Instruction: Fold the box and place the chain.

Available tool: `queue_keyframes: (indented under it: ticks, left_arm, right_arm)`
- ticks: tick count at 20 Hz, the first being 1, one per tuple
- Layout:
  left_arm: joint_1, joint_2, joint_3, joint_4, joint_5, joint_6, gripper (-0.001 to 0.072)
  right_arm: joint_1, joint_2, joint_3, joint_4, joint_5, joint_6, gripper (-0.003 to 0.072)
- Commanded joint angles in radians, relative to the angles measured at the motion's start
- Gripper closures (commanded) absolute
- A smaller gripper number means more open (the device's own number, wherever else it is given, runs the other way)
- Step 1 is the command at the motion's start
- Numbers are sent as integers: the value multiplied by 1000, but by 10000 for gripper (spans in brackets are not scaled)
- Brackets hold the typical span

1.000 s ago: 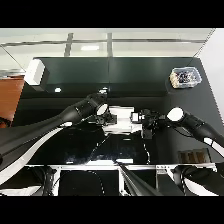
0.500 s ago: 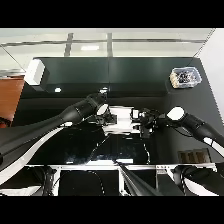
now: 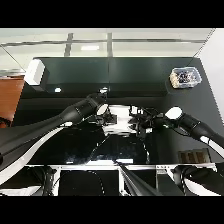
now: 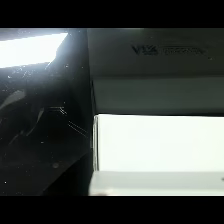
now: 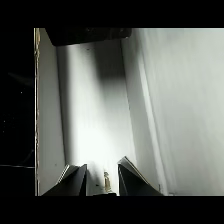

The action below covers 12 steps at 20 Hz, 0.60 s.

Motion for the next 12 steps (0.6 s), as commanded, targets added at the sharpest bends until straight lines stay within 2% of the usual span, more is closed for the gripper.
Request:
queue_keyframes:
  ticks: [1, 3, 4, 5, 6, 7, 8, 9, 10, 11, 12]
  left_arm:
    - [-1, -1, 0, -1, 0, 0, 684]
    - [-1, -1, 0, -1, 0, 0, 684]
    - [0, -1, 0, -1, 0, 0, 684]
    - [0, -1, 0, -1, 0, 0, 684]
    - [0, -1, 0, -1, 0, 0, 683]
    - [0, -1, 0, -1, 0, 0, 684]
    - [0, -1, 0, -1, -1, 0, 684]
    - [0, -1, 0, -1, -1, 0, 684]
    - [0, -1, 0, -1, -1, 0, 684]
    - [0, -1, 0, -1, -1, 0, 684]
    - [0, -1, 0, -1, -1, 0, 684]
  right_arm:
    - [2, -2, 0, 8, 0, 10, 461]
    - [2, -2, 0, 8, 1, 10, 462]
    - [2, -2, 0, 5, 4, 10, 560]
    - [2, -2, 0, 5, 4, 10, 626]
    - [2, -2, 0, 6, 3, 14, 562]
    - [2, -2, 0, 6, 3, 18, 278]
    - [2, -2, 0, 5, 3, 18, 192]
    - [2, -2, 0, 5, 4, 18, 288]
    - [2, -2, 0, 5, 4, 19, 459]
    - [2, -2, 0, 8, 3, 27, 285]
    - [2, -2, 0, 8, 4, 30, 239]
